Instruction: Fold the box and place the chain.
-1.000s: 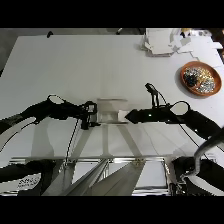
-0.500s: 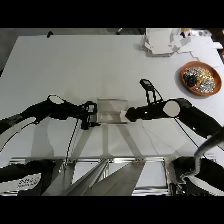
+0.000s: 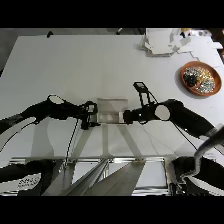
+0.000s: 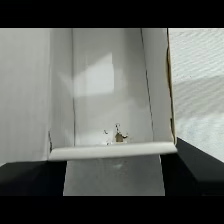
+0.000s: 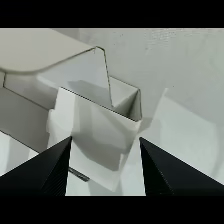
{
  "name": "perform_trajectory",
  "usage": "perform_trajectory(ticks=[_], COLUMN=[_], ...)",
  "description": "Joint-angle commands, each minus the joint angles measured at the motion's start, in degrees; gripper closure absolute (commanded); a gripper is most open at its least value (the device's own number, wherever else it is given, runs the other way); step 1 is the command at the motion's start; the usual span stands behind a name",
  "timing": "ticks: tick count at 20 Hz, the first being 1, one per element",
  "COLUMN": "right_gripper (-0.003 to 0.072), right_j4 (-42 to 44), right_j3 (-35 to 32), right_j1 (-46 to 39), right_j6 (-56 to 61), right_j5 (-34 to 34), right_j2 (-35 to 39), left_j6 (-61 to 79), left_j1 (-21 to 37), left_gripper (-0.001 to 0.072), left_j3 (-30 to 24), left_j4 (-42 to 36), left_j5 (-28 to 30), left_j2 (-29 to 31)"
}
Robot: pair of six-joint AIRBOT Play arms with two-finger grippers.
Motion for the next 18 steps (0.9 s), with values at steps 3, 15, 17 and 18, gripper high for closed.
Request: perform_trajectory(ticks=[3,15,17,18], right_gripper=[0.0276,0.0416,0.0418,0.0419], right_j4=[-9.68,-15.98,-16.68,-16.87], right_j3=[5.86,10.16,12.35,13.18], right_j1=[3.85,6.75,7.39,7.76], right_j6=[10.23,25.90,26.67,26.84], right_j5=[3.87,9.01,11.80,12.92], right_j2=[-5.22,-9.40,-11.58,-12.63], left_j6=[0.02,0.02,0.02,0.00], left_j1=[0.04,0.04,0.04,0.04], left_gripper=[0.0677,0.0677,0.0677,0.0677], left_j3=[0.02,0.02,0.02,0.02], left_j4=[0.00,0.00,0.00,0.00], left_j5=[0.02,0.02,0.00,0.00], left_j2=[0.02,0.02,0.02,0.04])
